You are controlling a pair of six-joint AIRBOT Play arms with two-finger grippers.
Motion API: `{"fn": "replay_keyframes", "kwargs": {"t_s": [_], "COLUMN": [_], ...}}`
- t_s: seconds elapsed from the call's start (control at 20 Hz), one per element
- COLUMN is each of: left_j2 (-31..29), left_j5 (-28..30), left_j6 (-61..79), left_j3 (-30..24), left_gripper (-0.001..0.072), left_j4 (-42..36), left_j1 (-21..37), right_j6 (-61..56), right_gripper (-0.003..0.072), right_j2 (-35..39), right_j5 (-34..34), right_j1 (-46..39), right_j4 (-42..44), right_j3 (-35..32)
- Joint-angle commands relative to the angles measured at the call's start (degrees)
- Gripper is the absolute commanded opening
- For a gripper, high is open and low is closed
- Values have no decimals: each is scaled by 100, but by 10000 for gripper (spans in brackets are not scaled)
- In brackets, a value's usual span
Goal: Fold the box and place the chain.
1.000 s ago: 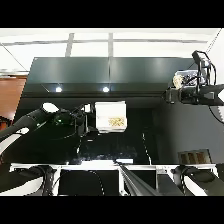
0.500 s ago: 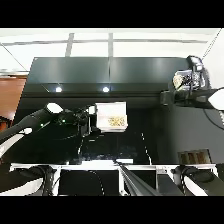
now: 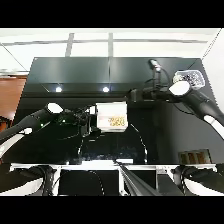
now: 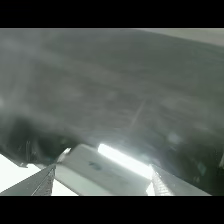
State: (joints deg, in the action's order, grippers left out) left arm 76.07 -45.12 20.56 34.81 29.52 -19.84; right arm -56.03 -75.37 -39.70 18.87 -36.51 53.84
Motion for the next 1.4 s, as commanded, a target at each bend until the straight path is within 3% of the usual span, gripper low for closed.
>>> {"fn": "replay_keyframes", "kwargs": {"t_s": [0.0,0.2,0.35,0.5,0.95,1.25,1.35], "left_j2": [4,4,4,4,4,4,4], "left_j5": [13,11,11,11,0,0,0], "left_j6": [4,4,4,2,2,2,2], "left_j3": [4,4,4,4,4,4,4], "left_gripper": [448,448,448,448,448,448,448], "left_j4": [4,2,2,2,0,2,2], "left_j1": [-2,-4,-2,-4,-4,-2,-4], "right_j6": [2173,3713,4218,4387,4236,4234,4234], "right_gripper": [720,715,715,715,714,714,562], "right_j2": [-404,-120,-50,-50,48,-125,-125], "right_j5": [-468,-1513,-1884,-1681,-1926,-1488,-1596], "right_j1": [337,363,442,601,907,911,911], "right_j4": [393,-1014,-1169,-1027,-776,-809,-813], "right_j3": [177,339,332,310,310,310,310]}}
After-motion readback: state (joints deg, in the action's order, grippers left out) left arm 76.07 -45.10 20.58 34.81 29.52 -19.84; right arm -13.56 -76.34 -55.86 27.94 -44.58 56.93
